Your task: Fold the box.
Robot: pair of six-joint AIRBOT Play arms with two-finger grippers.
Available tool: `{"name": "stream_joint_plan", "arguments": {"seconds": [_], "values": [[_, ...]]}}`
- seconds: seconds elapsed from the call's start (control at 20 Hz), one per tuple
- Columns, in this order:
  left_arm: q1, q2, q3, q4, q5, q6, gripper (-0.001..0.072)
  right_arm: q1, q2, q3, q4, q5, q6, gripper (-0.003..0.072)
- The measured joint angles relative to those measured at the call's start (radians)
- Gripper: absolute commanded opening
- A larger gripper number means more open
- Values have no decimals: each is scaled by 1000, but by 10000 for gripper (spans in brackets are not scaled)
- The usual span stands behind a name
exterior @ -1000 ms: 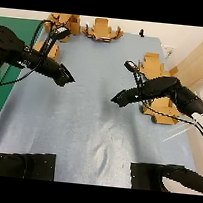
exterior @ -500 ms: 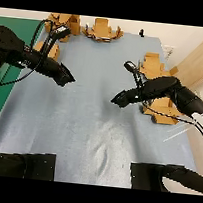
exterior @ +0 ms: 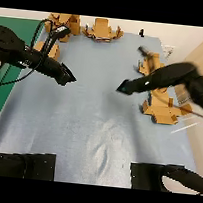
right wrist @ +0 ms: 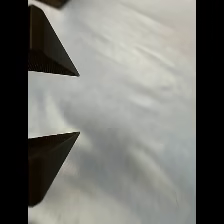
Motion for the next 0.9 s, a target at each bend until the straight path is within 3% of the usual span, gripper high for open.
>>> {"name": "stream_joint_plan", "arguments": {"seconds": [0.15, 0.3, 0.45, 0.6, 0.9], "values": [[0, -3, 0, -3, -9, 0, 14, -144, 29, 145, -412, -138, 126, 513], [0, -3, 0, -5, -11, 0, 14, -346, 23, 199, -609, -206, 164, 513], [0, -3, 0, -3, -8, -33, 14, -546, -42, 215, -622, -220, 170, 513], [1, -4, 0, -2, -7, -74, 15, -719, -130, 221, -523, -229, 101, 513], [1, -11, 0, 1, -15, -126, 15, -866, -305, 226, -380, -234, -103, 515]]}}
